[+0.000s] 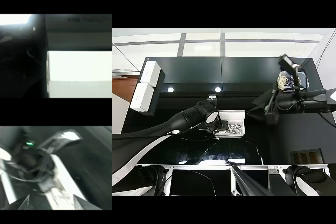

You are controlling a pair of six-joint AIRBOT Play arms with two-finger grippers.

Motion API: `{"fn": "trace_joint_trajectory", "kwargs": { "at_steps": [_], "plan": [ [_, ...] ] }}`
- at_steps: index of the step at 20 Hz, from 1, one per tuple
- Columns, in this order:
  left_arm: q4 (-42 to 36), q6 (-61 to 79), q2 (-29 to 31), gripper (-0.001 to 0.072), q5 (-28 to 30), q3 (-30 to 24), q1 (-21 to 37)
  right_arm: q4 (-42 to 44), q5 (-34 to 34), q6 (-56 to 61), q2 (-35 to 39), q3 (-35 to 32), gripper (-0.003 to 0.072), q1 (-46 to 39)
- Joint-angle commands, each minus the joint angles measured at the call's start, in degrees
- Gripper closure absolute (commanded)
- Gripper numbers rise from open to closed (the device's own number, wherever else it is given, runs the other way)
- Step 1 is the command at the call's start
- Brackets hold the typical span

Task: Fold the box and place the chain.

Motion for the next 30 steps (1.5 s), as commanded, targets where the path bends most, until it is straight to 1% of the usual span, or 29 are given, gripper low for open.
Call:
{"fn": "trace_joint_trajectory", "kwargs": {
  "at_steps": [1,3,4,6,7,9,10,12,15,17,19,21,23,24,25,26,27,28,29,30],
  "plan": [
    [0.0,0.0,0.0,0.0678,0.1,0.0,0.0,-8.7,1.4,2.7,0.0,-0.2,0.0088,-8.0],
    [0.0,0.0,0.0,0.0678,0.5,0.0,0.0,-16.1,1.4,5.6,0.0,-0.2,0.0088,-11.3],
    [0.0,0.0,0.0,0.0678,1.0,0.0,0.0,-17.9,1.4,6.9,0.0,-0.2,0.0088,-12.2],
    [-0.1,-0.1,0.0,0.0673,1.3,0.1,0.0,-17.8,1.4,7.2,0.0,-0.2,0.0087,-12.7],
    [-0.1,-0.1,0.0,0.0628,1.2,0.2,0.0,-17.4,1.4,7.2,0.0,-0.2,0.0087,-12.7],
    [-0.1,-0.3,0.0,0.0411,1.0,0.9,0.0,-17.0,1.4,7.3,0.0,-0.2,0.0088,-12.7],
    [0.0,-0.2,0.1,0.0392,0.6,1.5,0.0,-17.0,1.4,7.4,0.0,-0.2,0.0087,-12.7],
    [0.0,0.6,0.2,0.0392,-0.7,3.5,0.1,-17.0,1.4,7.8,0.0,-0.2,0.0088,-12.7],
    [0.2,12.5,2.6,0.0391,-5.0,7.1,0.1,-17.0,1.4,7.8,0.0,-0.2,0.0088,-12.8],
    [1.2,20.4,6.6,0.0391,-9.4,7.4,0.7,-17.0,1.4,7.8,0.0,-0.2,0.0087,-12.8],
    [2.2,28.2,11.2,0.0391,-15.5,6.9,2.3,-17.0,1.3,7.8,0.0,-0.2,0.0087,-12.8],
    [1.3,35.7,16.9,0.0392,-19.7,5.5,4.8,-17.0,1.3,7.8,0.0,-0.2,0.0087,-12.8],
    [1.3,42.0,23.1,0.0392,-20.4,3.2,8.9,-17.0,1.3,7.8,0.0,-0.2,0.0087,-12.7],
    [0.8,43.8,26.2,0.0393,-20.3,1.7,12.2,-17.0,1.3,7.8,0.0,-0.2,0.0087,-12.8],
    [-2.3,45.6,28.6,0.0393,-19.5,0.3,16.1,-17.0,1.3,7.8,0.0,-0.2,0.0088,-12.8],
    [-9.5,50.5,30.8,0.0392,-17.7,-1.7,21.2,-16.9,1.3,7.8,0.0,-0.2,0.0087,-12.8],
    [-18.7,58.3,32.1,0.0391,-16.4,-4.1,26.4,-16.9,1.3,7.8,0.0,-0.2,0.0088,-12.7],
    [-29.2,67.5,32.4,0.0288,-16.2,-6.8,32.0,-16.9,1.2,7.8,0.0,-0.2,0.0087,-12.7],
    [-37.1,74.5,32.1,0.0099,-16.4,-9.5,36.7,-16.9,1.1,7.8,0.0,-0.2,0.0087,-12.7],
    [-42.3,80.2,31.2,-0.0006,-16.1,-12.3,40.8,-16.9,1.1,7.8,0.0,-0.2,0.0087,-12.7]
  ]
}}
